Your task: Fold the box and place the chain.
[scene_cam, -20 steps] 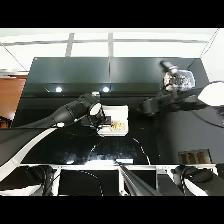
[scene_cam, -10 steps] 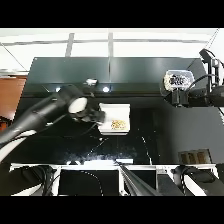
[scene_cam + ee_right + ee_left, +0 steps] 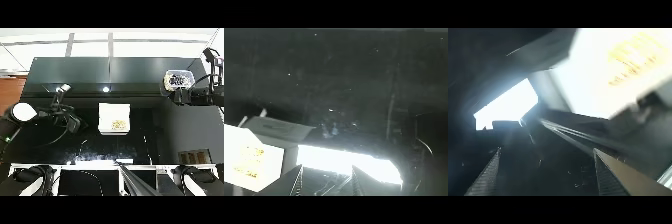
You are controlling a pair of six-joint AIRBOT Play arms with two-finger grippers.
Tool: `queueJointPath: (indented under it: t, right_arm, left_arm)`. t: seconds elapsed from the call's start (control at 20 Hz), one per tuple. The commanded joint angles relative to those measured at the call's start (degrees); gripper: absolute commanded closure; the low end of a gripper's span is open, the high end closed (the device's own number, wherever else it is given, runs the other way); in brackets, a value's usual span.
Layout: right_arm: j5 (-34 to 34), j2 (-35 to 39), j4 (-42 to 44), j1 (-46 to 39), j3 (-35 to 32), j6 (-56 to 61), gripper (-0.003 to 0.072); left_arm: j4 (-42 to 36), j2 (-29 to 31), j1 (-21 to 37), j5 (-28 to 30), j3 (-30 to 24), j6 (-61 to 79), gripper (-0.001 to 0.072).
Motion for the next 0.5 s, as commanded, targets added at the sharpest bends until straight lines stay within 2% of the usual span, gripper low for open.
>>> queueJointPath:
  t: [0.0,0.1,0.2,0.45]
  right_arm:
    - [0.2,0.0,-0.2,0.0,0.0,-0.9,0.0327]
    - [0.5,0.0,-0.2,0.0,0.0,-2.2,0.0327]
    - [0.5,0.0,-0.2,0.0,0.0,-3.0,0.0327]
    - [0.5,0.0,0.0,0.0,0.0,-3.0,0.0327]
  left_arm:
    - [-14.3,-4.3,0.9,7.9,-5.7,54.1,-0.0011]
    - [-19.5,-11.3,0.8,5.8,-3.6,60.8,-0.0011]
    - [-19.8,-16.9,-0.2,2.8,-0.9,65.5,-0.0011]
    - [-19.0,-22.5,-3.4,5.7,1.5,66.5,-0.0011]
